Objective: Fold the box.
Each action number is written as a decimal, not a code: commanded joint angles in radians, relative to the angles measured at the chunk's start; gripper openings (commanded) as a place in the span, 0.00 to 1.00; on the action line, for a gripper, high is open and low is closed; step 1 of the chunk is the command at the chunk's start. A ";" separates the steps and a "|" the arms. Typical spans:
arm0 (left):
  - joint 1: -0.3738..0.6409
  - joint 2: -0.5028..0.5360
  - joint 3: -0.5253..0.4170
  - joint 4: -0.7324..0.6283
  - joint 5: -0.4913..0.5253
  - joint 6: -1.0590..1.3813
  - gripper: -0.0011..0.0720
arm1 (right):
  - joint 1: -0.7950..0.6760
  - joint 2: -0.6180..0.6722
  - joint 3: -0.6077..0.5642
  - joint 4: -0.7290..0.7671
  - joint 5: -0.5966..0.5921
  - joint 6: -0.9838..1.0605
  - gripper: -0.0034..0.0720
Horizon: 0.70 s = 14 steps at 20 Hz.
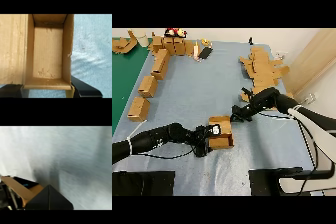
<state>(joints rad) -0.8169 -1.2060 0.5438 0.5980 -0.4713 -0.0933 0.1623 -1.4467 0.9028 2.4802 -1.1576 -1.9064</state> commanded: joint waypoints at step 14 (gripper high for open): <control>0.000 0.001 0.000 0.000 0.000 0.000 0.63 | 0.139 0.092 -0.196 0.291 -0.093 -0.604 0.05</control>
<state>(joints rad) -0.8169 -1.2060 0.5438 0.5976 -0.4713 -0.0937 0.2752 -1.4391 0.7902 2.7838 -1.3373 -2.4310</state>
